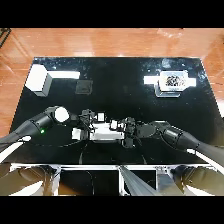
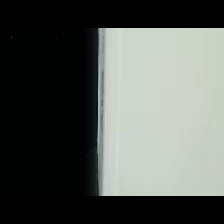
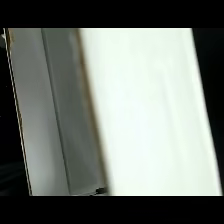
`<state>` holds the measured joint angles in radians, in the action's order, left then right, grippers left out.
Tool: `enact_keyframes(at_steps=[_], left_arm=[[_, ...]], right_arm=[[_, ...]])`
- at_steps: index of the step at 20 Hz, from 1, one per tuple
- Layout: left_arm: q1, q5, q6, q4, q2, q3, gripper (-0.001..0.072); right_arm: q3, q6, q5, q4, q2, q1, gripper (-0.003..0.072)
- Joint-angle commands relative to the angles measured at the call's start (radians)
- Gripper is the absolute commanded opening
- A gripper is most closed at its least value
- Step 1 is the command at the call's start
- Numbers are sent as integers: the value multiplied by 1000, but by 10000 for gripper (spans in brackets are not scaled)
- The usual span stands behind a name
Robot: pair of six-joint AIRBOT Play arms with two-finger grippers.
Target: Fold the box and place the chain.
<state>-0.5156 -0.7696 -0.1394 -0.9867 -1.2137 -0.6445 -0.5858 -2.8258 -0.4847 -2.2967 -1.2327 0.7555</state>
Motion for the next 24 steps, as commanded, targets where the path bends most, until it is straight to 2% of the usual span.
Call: enact_keyframes(at_steps=[1,5,24], left_arm=[[0,-3,0,0,2,-1,21],[0,-44,0,-13,6,-11,21],[0,-24,0,-31,3,-11,21]], right_arm=[[-1,-10,13,-3,-6,-1,697],[-1,-9,16,-3,-11,-8,697],[2,-5,-12,3,-17,-24,697]])
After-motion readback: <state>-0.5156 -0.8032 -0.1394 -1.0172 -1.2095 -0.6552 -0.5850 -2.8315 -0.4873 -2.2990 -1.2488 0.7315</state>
